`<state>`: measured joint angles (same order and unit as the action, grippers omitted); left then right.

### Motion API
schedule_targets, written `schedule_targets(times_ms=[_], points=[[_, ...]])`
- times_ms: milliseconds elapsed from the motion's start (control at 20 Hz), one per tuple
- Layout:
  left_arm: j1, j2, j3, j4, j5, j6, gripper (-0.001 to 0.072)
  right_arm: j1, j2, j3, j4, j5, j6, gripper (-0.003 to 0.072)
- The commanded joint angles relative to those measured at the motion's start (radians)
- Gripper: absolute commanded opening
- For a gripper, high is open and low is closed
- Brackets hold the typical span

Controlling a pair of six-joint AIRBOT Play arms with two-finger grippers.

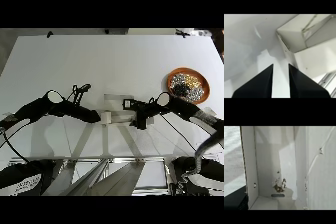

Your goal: Fold the box and place the chain.

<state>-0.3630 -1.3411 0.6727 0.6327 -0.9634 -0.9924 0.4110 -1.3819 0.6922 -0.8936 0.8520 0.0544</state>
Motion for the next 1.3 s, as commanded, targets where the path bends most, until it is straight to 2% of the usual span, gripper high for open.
schedule_targets(times_ms=[0, 400, 450, 500, 950, 1250], points=[[-0.002, 0.019, 0.001, -0.066, 0.001, 0.054, 0.0227, 0.000, 0.000, 0.000, 0.000, 0.000, 0.000, 0.0414], [-0.022, 0.029, 0.001, -0.072, 0.005, 0.093, 0.0236, 0.000, 0.000, 0.000, 0.000, 0.000, 0.000, 0.0414], [-0.029, 0.029, 0.001, -0.073, 0.005, 0.097, 0.0296, 0.000, 0.000, 0.000, 0.000, 0.000, 0.000, 0.0414], [-0.033, 0.029, 0.001, -0.075, 0.005, 0.100, 0.0314, 0.000, 0.000, 0.000, 0.000, 0.000, 0.000, 0.0414], [-0.034, 0.050, 0.003, -0.079, 0.005, 0.106, 0.0318, 0.000, 0.000, 0.000, 0.000, 0.000, 0.000, 0.0414], [-0.098, 0.039, 0.003, -0.091, 0.019, 0.077, 0.0461, 0.000, 0.000, 0.000, 0.000, 0.000, 0.000, 0.0414]])
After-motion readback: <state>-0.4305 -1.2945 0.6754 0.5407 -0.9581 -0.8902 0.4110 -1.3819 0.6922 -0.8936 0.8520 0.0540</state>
